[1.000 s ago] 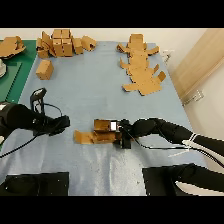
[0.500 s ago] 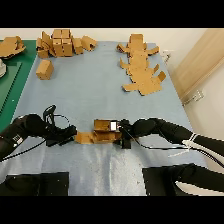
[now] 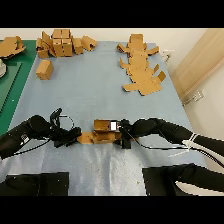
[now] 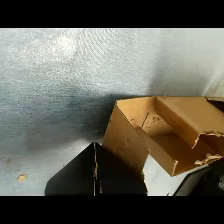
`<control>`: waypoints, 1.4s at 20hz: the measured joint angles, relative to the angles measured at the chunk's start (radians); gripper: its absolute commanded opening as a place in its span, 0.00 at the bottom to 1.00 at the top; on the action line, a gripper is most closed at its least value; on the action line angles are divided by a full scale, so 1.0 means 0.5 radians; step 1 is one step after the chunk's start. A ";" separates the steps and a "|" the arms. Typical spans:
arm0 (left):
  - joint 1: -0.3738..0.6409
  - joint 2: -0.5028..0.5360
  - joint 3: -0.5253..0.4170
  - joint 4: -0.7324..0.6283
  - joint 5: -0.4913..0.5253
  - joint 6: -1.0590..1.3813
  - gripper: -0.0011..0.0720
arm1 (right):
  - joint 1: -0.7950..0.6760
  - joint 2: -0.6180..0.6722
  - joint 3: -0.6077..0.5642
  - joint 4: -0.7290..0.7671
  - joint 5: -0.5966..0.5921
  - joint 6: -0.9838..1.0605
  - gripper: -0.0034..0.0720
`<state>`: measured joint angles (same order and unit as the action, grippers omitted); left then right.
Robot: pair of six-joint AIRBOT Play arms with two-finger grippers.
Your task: Fold the box.
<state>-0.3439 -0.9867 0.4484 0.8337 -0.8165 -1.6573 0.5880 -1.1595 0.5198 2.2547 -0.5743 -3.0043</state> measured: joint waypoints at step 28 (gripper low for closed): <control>-0.555 -0.043 0.310 0.568 0.140 -0.564 0.03 | 0.000 0.000 -0.001 0.000 0.002 0.000 0.63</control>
